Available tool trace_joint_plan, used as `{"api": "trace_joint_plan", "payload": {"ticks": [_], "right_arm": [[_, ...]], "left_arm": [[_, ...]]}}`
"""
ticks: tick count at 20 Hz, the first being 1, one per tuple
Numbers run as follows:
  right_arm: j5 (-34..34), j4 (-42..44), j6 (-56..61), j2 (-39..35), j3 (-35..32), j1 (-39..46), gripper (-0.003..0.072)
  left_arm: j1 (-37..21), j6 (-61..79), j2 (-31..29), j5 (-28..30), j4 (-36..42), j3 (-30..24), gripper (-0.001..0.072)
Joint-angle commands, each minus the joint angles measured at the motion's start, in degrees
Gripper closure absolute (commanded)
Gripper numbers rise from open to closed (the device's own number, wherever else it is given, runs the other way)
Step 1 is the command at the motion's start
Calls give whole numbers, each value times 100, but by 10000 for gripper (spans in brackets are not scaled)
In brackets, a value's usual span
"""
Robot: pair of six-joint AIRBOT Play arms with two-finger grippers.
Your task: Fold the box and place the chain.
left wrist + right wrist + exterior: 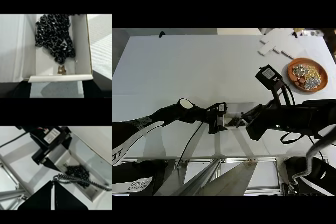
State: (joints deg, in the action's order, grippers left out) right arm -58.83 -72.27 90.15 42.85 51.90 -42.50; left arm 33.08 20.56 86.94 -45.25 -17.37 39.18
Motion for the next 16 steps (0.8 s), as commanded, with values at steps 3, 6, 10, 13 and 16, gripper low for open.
{"api": "trace_joint_plan", "payload": {"ticks": [3,6,10,13,16], "right_arm": [[251,-127,-20,671,-20,-87,671],[264,-144,-66,1351,-48,-87,669],[306,-352,-63,2031,-48,-87,627],[496,-404,-63,1945,-37,-85,458],[476,-417,-122,1558,63,9,457]], "left_arm": [[-2,0,-4,2,-2,0,576],[-2,0,-4,2,-4,0,576],[-2,0,-4,2,-2,0,576],[-2,0,-4,0,-4,0,576],[-2,0,-4,0,-2,0,576]]}}
